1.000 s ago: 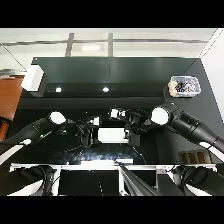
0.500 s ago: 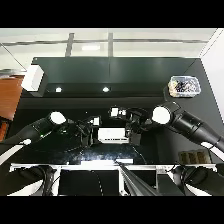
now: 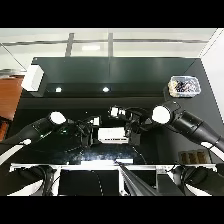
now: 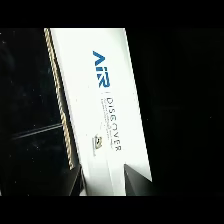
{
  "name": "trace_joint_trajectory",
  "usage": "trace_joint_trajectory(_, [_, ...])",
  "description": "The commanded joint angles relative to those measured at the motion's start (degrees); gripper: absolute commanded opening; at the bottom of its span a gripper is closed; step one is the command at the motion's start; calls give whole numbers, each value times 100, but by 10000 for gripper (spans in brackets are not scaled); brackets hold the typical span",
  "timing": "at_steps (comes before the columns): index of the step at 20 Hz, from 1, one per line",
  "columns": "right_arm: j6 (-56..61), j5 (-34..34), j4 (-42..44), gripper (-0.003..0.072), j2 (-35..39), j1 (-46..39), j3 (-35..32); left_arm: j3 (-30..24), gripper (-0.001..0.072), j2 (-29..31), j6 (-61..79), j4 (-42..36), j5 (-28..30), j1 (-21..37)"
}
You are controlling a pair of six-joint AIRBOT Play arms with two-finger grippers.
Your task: Fold the box and place the chain.
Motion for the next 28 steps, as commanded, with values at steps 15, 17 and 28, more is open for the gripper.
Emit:
trace_joint_trajectory(15, [420,-72,-4,522,96,-2,-98,-2,488,-2,2,2,0,-4])
trace_joint_trajectory(17, [691,-76,-2,522,313,-2,-98,-2,488,-2,2,2,0,-4])
trace_joint_trajectory(28, [4113,-57,1377,18,750,-916,-625,-2,488,-2,2,2,0,-4])
